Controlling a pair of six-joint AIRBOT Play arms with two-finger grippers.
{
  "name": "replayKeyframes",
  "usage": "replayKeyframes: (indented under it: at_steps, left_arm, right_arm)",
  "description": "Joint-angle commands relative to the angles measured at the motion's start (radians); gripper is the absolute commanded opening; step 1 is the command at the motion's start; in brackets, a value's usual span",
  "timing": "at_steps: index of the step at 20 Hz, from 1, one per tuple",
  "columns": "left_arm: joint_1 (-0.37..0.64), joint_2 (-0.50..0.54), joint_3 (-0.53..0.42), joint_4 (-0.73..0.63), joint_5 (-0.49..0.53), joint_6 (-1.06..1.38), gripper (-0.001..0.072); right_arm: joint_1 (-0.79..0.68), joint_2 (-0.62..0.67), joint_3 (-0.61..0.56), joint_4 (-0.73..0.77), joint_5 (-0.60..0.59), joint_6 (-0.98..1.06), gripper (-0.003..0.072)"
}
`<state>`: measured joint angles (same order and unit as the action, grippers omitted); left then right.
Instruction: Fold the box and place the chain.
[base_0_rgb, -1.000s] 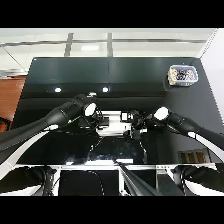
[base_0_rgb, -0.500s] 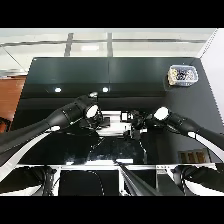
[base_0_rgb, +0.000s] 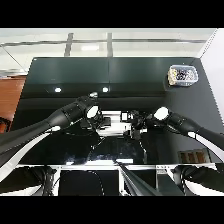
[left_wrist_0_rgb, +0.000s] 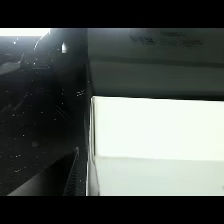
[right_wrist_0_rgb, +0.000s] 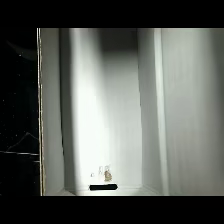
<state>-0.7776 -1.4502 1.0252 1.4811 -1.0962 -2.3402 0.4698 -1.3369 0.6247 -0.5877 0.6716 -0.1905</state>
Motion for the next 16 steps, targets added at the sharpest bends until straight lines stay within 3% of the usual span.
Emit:
replayKeyframes:
  at_steps: [1, 3, 6, 7, 12, 14, 16]
  left_arm:
    - [0.0, -0.007, 0.001, 0.018, -0.004, 0.001, 0.0313]
    - [-0.003, -0.025, 0.001, 0.012, -0.01, 0.002, 0.0304]
    - [-0.008, -0.029, 0.005, 0.011, -0.006, 0.005, 0.0053]
    - [-0.007, -0.029, 0.009, 0.011, -0.004, 0.014, 0.0025]
    - [-0.007, -0.029, 0.015, 0.009, -0.005, 0.023, 0.0025]
    - [-0.007, -0.029, 0.015, 0.002, -0.005, 0.037, 0.0026]
    - [-0.007, -0.029, 0.015, -0.002, -0.007, 0.037, 0.0026]
  right_arm:
    - [0.0, 0.0, 0.001, 0.0, 0.001, 0.0, 0.0232]
    - [0.0, 0.0, 0.001, 0.0, 0.001, 0.0, 0.0232]
    - [0.0, 0.0, 0.001, 0.0, 0.001, 0.0, 0.0232]
    - [0.0, 0.0, 0.001, 0.0, 0.001, 0.0, 0.0232]
    - [0.0, 0.0, 0.001, 0.0, -0.001, 0.001, 0.0249]
    - [0.0, 0.0, 0.001, 0.003, -0.006, 0.004, 0.0682]
    - [0.0, 0.013, 0.001, -0.011, 0.003, 0.015, 0.0681]
